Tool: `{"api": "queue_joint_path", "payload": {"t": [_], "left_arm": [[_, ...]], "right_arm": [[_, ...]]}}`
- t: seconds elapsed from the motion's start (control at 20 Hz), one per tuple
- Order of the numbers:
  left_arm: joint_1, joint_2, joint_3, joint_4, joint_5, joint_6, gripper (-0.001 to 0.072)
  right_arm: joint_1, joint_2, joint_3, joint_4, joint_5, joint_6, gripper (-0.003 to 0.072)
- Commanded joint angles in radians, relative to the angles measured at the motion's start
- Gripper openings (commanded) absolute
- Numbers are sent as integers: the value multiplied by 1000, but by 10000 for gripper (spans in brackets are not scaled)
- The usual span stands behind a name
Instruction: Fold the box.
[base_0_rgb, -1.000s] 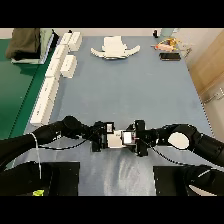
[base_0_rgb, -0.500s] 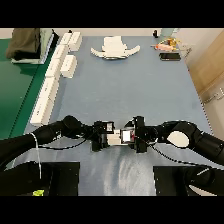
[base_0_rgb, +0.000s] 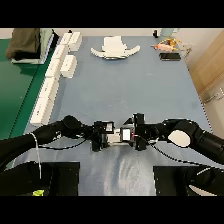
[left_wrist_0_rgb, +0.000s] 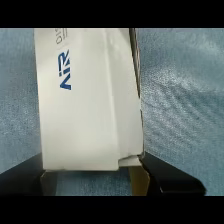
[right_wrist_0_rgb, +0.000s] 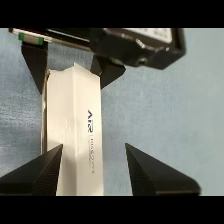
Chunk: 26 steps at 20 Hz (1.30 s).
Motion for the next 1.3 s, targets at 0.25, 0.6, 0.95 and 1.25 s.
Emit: {"api": "queue_joint_path", "payload": {"t": [0.25, 0.6, 0.95, 1.25], "left_arm": [[-1, 1, 0, 1, 0, 0, 594], [-1, 1, 0, 0, 0, 0, 595], [-1, 1, 0, 0, 0, 0, 594], [-1, 1, 0, 1, 0, 0, 595]], "right_arm": [[0, -8, 2, 8, 7, 0, 496], [0, -46, 2, 99, 90, 0, 273], [0, -46, 2, 146, 111, 0, 151], [0, -45, 2, 158, 112, 1, 100]]}}
